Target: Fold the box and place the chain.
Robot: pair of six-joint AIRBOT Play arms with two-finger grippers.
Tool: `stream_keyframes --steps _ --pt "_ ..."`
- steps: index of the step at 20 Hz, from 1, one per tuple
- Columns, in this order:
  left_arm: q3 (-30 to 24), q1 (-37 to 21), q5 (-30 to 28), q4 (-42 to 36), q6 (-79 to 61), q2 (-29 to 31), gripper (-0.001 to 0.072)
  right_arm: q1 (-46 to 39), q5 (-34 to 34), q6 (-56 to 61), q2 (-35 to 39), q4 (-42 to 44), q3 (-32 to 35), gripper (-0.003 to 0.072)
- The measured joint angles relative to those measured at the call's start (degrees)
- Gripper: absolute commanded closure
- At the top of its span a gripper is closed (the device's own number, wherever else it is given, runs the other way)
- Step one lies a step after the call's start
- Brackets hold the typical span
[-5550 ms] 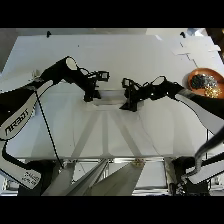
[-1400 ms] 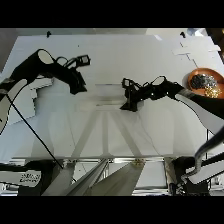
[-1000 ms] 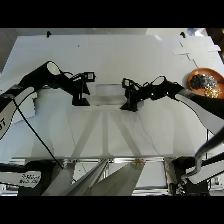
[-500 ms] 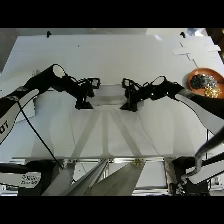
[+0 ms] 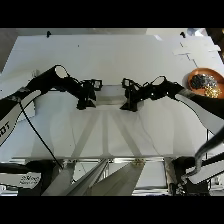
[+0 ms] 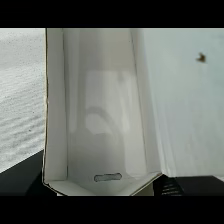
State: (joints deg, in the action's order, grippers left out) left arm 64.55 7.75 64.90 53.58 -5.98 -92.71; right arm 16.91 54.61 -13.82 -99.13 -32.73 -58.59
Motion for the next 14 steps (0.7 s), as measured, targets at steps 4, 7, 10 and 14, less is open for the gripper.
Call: stream_keyframes --steps 4,7,10,14 --pt "-0.02 0.42 -1.14 0.04 -0.33 0.04 0.0441 -0.02 0.04 0.04 0.0 -0.02 0.0 0.0309" --pt "-0.02 0.5 -2.16 -0.02 -0.33 0.07 0.0275 -0.02 0.04 0.02 0.0 -0.04 0.0 0.0309" --pt "0.0 0.52 -2.71 0.17 -0.26 0.07 0.0253 -0.02 0.02 0.0 0.0 -0.04 0.0 0.0309" --pt "-0.02 0.57 -2.78 0.85 -0.2 0.04 0.0226 -0.02 0.02 0.0 0.0 -0.04 0.0 0.0309"
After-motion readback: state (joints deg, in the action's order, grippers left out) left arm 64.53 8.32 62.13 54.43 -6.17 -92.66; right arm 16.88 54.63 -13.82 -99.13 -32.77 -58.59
